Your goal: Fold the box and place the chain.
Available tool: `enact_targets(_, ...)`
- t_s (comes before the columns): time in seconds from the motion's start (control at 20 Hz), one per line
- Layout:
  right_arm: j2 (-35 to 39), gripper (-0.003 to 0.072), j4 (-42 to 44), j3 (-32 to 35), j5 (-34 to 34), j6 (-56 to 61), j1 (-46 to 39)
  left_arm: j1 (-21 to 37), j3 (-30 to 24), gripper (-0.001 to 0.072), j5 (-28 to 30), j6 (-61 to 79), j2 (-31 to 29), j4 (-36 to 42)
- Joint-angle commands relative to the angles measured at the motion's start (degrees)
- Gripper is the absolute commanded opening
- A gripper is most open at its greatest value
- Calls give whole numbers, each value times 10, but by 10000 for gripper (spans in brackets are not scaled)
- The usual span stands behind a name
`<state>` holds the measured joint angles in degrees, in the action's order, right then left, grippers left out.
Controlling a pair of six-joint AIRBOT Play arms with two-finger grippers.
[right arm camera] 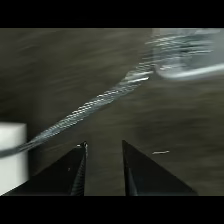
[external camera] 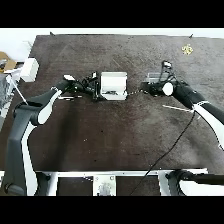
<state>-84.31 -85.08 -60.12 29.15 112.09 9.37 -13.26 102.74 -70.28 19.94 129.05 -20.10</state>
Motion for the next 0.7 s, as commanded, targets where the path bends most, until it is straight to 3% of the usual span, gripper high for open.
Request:
enact_targets(0.0,-30,256,15,-4,-16,24,-50,0,0,277,0,0,0,0)
enact_targets(0.4,-155,256,61,-125,-18,24,-25,0,0,278,0,0,0,0)
enact_targets(0.65,-181,256,59,-142,-11,37,-16,0,0,278,0,0,0,0)
